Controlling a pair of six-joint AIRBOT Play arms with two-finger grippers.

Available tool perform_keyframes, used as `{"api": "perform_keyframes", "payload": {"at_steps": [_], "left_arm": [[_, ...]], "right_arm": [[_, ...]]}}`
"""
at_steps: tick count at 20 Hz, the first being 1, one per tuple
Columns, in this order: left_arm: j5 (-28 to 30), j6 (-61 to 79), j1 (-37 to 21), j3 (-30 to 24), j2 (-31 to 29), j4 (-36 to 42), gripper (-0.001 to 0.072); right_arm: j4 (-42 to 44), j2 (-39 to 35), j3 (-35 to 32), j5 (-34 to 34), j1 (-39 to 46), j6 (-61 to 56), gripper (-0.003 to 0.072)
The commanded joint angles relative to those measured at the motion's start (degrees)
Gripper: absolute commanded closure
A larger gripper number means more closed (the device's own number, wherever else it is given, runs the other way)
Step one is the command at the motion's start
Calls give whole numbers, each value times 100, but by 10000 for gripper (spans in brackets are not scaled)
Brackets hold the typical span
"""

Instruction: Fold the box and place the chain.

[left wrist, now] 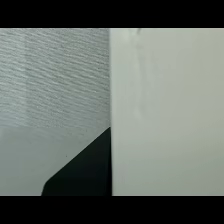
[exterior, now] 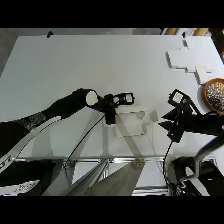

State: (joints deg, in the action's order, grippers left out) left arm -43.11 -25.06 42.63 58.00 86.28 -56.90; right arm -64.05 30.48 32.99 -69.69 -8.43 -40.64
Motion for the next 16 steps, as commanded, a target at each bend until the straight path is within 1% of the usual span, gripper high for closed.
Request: {"api": "perform_keyframes", "payload": {"at_steps": [1,9,16], "left_arm": [[-22,293,2,4,-2,76,706],[-400,470,2,4,146,96,703],[-407,470,2,4,144,96,702]], "right_arm": [[2,2,-2,2,-7,-2,388],[2,2,-2,2,-7,0,388],[2,2,-2,2,-7,0,388]]}}
